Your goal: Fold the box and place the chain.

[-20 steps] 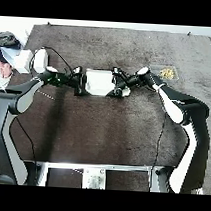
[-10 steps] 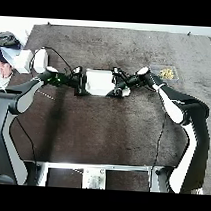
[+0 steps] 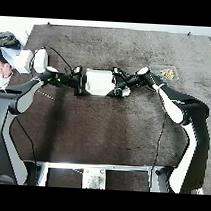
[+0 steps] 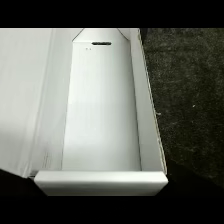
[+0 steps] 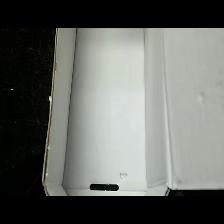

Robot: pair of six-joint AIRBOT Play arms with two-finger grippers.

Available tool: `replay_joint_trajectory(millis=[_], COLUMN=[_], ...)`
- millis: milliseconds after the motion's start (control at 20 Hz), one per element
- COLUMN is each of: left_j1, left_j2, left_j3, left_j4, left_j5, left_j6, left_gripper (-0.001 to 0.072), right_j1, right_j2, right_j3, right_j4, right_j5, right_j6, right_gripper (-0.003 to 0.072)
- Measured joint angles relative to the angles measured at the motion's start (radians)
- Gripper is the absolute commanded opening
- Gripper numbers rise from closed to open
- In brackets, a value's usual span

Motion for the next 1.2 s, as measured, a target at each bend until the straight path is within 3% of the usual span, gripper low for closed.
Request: replay_joint_trajectory(millis=[50,1200], left_j1=[0.000,0.000], left_j2=[0.000,0.000], left_j3=[0.000,0.000], left_j4=[0.000,0.008], left_j5=[-0.001,0.000], left_j6=[-0.006,0.006], left_gripper=[0.0553,0.0553], right_j1=[0.000,0.000], right_j2=[0.000,0.000], right_j3=[0.000,0.000], right_j4=[0.000,0.000], right_j5=[0.000,0.000], right_j6=[0.001,0.000], right_gripper=[0.0411,0.0411])
